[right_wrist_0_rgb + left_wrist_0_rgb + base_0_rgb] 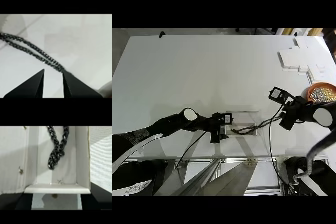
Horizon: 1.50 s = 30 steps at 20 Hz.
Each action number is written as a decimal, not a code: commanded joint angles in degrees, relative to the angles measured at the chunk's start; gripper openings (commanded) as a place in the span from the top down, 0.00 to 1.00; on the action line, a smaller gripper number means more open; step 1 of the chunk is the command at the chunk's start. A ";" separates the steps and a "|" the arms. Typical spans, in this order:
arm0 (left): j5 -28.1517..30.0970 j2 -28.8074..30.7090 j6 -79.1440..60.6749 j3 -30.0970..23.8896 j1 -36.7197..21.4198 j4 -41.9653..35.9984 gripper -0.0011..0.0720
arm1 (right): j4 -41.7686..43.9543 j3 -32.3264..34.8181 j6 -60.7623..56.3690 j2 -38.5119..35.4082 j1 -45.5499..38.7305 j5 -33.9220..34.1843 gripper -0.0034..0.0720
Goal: Fold the box and place the chain.
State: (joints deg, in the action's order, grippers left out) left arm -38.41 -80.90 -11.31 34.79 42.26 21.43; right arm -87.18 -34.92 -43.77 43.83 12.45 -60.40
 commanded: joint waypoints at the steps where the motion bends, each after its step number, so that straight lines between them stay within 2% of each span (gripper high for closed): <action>1: 0.00 0.02 -0.02 0.07 -0.02 0.02 0.75 | 9.49 0.31 22.23 5.90 -7.58 3.21 0.63; 5: 0.00 0.02 -0.02 0.07 -0.02 0.02 0.75 | 11.39 0.31 31.21 15.10 -7.63 4.59 0.67; 7: 0.00 0.02 -0.02 0.07 -0.02 0.02 0.75 | 12.20 0.31 31.47 18.32 -7.63 4.90 0.67; 9: 0.00 0.02 -0.02 0.07 -0.02 0.02 0.75 | 16.24 0.33 36.54 20.04 -7.63 4.87 0.67; 12: 0.00 0.02 -0.02 0.07 -0.02 0.02 0.75 | 21.64 0.68 42.60 20.11 -7.63 5.62 0.67; 17: 0.00 0.02 -0.02 0.07 -0.02 0.02 0.75 | 22.56 3.26 44.70 20.11 -7.63 5.77 0.67; 18: 0.00 0.02 -0.02 0.07 -0.02 0.02 0.75 | 22.56 3.63 45.42 20.11 -7.63 5.60 0.73; 19: -0.02 0.02 -0.02 0.07 -0.02 0.02 0.75 | 22.56 3.74 45.62 20.11 -7.63 5.64 0.75; 30: 0.00 0.02 -0.02 0.07 -0.02 0.02 0.75 | 22.58 4.59 45.86 20.11 -7.63 7.41 0.75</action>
